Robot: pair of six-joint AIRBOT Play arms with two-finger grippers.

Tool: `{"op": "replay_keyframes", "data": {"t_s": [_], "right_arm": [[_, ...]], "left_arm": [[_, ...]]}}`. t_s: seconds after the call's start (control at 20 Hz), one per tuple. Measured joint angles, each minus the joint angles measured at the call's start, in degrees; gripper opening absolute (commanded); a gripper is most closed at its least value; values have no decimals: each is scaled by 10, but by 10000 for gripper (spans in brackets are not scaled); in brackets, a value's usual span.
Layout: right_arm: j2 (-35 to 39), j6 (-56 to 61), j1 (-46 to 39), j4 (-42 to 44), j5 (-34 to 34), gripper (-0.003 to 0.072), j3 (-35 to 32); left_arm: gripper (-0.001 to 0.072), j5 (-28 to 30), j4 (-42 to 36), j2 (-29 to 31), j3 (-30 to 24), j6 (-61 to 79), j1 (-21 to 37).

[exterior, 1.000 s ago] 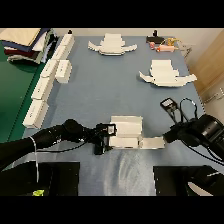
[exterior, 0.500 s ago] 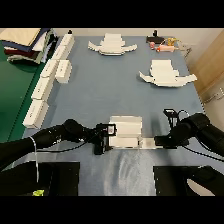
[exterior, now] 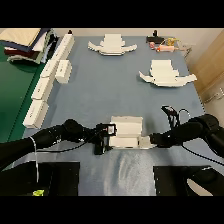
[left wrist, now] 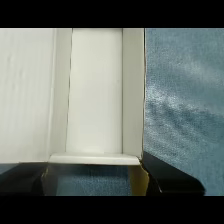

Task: Fold the box.

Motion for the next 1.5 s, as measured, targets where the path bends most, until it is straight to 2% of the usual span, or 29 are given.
{"op": "replay_keyframes", "data": {"t_s": [0.05, 0.1, 0.15, 0.8, 1.05, 1.25, 1.5], "right_arm": [[2, -7, 0, 11, 1, 140, 0], [3, -13, 1, 21, 2, 366, 1], [5, -20, 0, 25, 5, 407, 2], [3, -53, 23, 85, 46, 407, 23], [-45, -56, 50, 87, 74, 406, 27], [-96, -36, 94, 56, 82, 397, 52], [-156, 110, 196, -66, 49, 396, 122]], "left_arm": [[527, 0, 0, 0, 0, 0, 0], [527, 0, 0, 0, 0, 0, 0], [527, 0, 0, 0, 0, 0, 0], [527, 0, 0, 0, 0, 0, 0], [527, 0, 0, 0, 0, 0, 0], [527, 0, 0, 0, 0, 0, 0], [527, 0, 0, 0, 0, 0, 0]]}}
